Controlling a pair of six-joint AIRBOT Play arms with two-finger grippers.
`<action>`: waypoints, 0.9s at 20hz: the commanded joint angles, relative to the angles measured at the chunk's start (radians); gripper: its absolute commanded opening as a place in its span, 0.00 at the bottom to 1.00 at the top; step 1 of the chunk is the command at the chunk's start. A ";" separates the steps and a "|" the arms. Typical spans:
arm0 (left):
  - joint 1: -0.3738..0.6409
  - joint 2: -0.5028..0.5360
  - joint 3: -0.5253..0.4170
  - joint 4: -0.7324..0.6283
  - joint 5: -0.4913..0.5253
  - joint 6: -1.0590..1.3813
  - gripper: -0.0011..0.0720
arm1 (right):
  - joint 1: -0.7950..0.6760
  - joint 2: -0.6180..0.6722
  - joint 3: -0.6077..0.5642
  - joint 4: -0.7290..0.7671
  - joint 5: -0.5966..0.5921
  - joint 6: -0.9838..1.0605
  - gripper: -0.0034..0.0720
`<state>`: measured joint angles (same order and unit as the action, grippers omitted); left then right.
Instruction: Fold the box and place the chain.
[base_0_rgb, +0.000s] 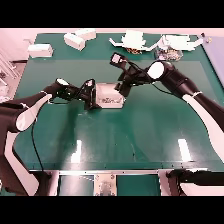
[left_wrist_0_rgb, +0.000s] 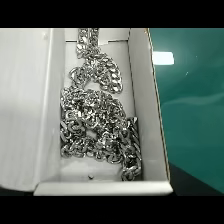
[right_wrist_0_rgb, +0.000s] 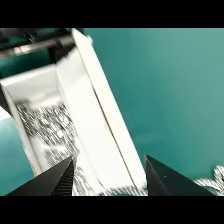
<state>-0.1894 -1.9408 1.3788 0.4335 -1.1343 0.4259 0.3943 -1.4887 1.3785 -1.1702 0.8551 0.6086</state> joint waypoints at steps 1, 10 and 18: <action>0.000 0.000 0.001 0.000 0.000 0.000 0.68 | -0.103 -0.002 -0.007 -0.034 0.111 -0.230 0.72; 0.000 0.000 0.001 0.000 0.000 0.000 0.68 | -0.271 -0.185 -0.087 0.278 0.160 -0.812 0.72; 0.000 0.000 0.001 0.000 0.000 0.000 0.68 | -0.246 -0.300 -0.067 0.470 0.156 -1.051 0.73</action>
<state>-0.1894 -1.9408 1.3788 0.4335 -1.1347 0.4259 0.1455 -1.7584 1.2999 -0.7948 1.0092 -0.3416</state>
